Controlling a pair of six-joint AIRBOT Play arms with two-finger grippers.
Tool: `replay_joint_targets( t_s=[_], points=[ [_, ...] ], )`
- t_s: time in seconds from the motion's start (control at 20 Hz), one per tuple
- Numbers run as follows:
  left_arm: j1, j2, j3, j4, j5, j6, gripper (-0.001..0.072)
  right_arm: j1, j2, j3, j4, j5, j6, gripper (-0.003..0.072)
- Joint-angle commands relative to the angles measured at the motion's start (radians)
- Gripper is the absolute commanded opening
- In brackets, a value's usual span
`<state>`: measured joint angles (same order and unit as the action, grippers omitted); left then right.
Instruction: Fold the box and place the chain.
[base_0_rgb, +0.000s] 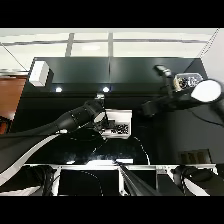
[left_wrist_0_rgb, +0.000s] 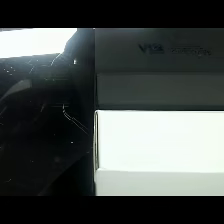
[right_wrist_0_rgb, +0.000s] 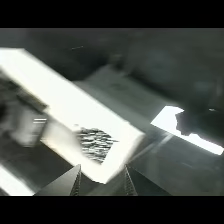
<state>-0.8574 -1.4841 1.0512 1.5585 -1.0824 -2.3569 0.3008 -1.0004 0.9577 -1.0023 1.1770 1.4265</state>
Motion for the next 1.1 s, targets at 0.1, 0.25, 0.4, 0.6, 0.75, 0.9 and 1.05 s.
replay_joint_targets(
  t_s=[0.1, 0.25, 0.4, 0.6, 0.75, 0.9, 1.05],
  points=[
    [0.001, 0.000, 0.000, -0.014, 0.006, 0.000, 0.0027, -0.243, 0.129, 0.000, -0.139, 0.079, -0.023, 0.0336],
    [0.002, 0.000, 0.000, -0.019, 0.008, 0.000, 0.0027, -0.265, 0.134, 0.000, -0.140, 0.075, -0.048, 0.0336],
    [0.005, 0.000, 0.000, -0.023, 0.004, -0.008, 0.0038, -0.265, 0.133, 0.000, -0.140, 0.074, -0.051, 0.0336],
    [0.002, 0.002, 0.017, -0.049, -0.018, -0.060, 0.0572, -0.265, 0.134, 0.000, -0.140, 0.072, -0.053, 0.0336],
    [-0.001, 0.039, 0.053, -0.050, -0.030, 0.039, 0.0571, -0.265, 0.134, 0.000, -0.140, 0.069, -0.052, 0.0336],
    [0.005, 0.132, 0.054, -0.048, -0.052, 0.161, 0.0572, -0.265, 0.134, 0.000, -0.140, 0.071, -0.051, 0.0336],
    [0.031, 0.236, 0.040, -0.040, -0.115, 0.244, 0.0571, -0.265, 0.134, 0.000, -0.137, 0.072, -0.050, 0.0336]
  ],
)
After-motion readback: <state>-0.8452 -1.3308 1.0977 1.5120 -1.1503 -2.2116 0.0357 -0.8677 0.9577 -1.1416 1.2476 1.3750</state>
